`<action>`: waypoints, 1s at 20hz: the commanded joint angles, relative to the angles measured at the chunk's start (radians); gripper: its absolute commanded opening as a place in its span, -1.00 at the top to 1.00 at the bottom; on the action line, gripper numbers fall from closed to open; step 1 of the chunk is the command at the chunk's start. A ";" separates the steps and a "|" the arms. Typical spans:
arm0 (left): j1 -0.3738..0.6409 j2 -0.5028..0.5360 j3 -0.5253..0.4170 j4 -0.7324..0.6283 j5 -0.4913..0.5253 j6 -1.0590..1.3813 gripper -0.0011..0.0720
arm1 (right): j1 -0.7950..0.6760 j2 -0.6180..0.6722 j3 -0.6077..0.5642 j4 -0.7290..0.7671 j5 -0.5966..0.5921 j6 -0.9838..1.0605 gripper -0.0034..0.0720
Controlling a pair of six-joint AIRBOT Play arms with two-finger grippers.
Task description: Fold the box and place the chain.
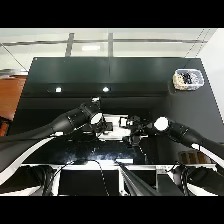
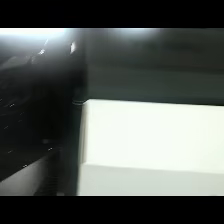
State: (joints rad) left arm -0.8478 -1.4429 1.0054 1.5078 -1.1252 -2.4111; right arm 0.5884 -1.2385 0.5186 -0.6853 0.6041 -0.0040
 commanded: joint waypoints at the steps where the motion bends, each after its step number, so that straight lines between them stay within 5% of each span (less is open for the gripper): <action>1: 0.000 0.000 0.006 0.011 -0.018 0.000 -0.51 | 0.000 0.000 0.000 0.000 0.000 0.000 0.10; 4: 0.000 0.000 0.006 0.010 -0.010 0.000 -0.50 | 0.000 0.000 0.000 0.000 0.000 0.000 0.10; 7: 0.000 0.000 0.006 0.002 0.006 -0.001 -0.11 | 0.000 0.000 0.000 0.000 0.000 0.000 0.10; 20: 0.000 -0.013 -0.001 -0.003 -0.003 0.000 0.06 | 0.000 0.000 0.000 0.000 0.000 0.000 0.10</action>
